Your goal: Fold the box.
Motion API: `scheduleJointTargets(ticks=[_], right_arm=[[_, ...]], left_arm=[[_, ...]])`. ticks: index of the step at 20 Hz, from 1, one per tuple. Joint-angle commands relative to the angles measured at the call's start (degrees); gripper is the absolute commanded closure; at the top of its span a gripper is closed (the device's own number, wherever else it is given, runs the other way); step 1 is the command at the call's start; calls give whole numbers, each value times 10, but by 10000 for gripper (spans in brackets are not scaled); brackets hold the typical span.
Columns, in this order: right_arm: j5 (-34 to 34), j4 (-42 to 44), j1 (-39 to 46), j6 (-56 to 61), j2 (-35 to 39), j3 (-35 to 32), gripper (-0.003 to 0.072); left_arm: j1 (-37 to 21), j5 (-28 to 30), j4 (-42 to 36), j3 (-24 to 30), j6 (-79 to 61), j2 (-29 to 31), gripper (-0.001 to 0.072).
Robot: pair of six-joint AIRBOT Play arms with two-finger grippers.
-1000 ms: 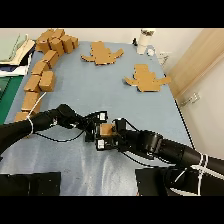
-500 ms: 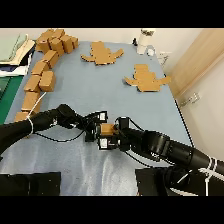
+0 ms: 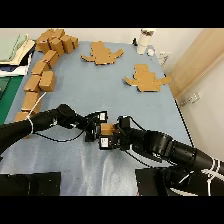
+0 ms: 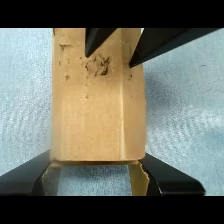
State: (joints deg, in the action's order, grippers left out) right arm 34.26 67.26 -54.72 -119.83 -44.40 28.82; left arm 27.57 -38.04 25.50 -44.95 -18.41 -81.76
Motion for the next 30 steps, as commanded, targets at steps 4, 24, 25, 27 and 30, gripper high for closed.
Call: scheduleJointTargets(ticks=[4,24,25,27,30], right_arm=[[-10,-11,1,0,-2,1,396],[9,84,-1,-5,-35,2,564],[12,86,-1,-5,-35,2,564],[14,86,-1,-5,-33,3,563],[21,86,0,31,-10,3,494]], left_arm=[[0,0,0,0,0,0,288],[0,0,0,0,0,0,288],[0,0,0,0,0,0,288],[0,0,0,0,0,0,288],[0,0,0,0,0,0,288]])
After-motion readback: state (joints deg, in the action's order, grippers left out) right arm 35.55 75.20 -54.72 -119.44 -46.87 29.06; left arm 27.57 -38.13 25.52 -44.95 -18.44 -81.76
